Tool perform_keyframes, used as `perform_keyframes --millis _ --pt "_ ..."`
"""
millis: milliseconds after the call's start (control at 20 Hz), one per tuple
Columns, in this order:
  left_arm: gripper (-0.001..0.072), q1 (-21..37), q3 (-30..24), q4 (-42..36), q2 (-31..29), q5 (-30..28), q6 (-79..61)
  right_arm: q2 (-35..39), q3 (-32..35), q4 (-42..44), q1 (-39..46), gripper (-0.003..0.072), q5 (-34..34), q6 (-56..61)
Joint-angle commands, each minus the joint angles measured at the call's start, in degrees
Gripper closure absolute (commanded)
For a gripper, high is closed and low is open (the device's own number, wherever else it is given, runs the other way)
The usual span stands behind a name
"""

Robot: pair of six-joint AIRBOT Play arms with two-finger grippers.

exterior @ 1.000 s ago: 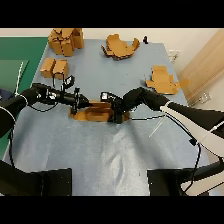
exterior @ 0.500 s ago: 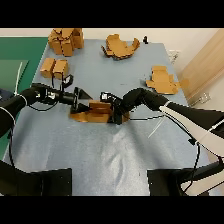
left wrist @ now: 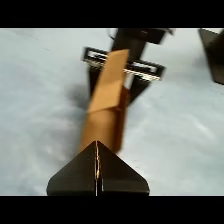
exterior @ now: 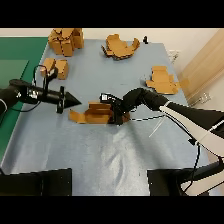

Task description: Fold the box.

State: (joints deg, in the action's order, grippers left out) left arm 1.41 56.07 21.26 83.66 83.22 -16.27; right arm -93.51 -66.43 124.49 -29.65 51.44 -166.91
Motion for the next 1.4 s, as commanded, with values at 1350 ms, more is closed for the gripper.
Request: perform_keyframes --millis 1350 --pt "0.0700 -22.49 33.53 28.20 14.71 -14.97 36.52 -0.02 0.02 -0.22 0.02 0.0465 -0.13 0.46"
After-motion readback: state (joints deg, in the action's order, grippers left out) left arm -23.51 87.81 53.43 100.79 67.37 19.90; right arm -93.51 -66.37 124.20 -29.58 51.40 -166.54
